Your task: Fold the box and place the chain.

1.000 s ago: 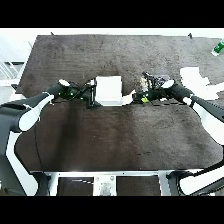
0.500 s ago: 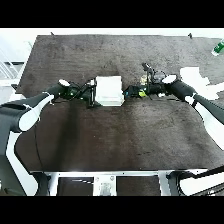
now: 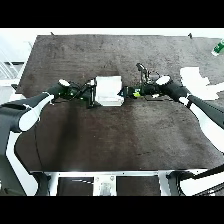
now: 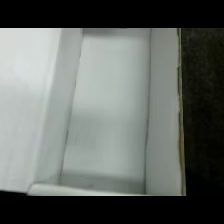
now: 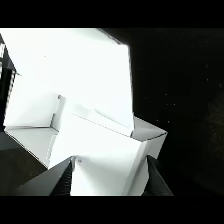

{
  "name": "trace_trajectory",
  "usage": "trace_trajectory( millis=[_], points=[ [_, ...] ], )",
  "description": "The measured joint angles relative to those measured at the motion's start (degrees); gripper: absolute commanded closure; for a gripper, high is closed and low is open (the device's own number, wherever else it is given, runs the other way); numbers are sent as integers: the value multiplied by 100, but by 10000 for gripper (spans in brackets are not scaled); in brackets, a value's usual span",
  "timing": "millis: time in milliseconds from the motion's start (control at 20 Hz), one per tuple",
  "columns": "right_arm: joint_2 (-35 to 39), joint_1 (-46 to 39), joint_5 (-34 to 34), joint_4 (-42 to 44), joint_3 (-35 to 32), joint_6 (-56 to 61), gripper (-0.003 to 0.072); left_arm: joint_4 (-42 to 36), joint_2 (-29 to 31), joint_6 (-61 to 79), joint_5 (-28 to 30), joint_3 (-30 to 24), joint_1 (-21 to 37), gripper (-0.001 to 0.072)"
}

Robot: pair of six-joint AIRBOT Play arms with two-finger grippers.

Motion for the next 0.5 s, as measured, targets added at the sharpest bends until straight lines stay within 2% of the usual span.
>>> trace_trajectory(
  millis=[250,500],
  points=[
    [-9,168,-79,-129,103,181,148,0,0,-2,0,0,0,530],
    [-15,339,-164,-728,227,619,150,0,0,-2,0,0,0,530]
  ],
)
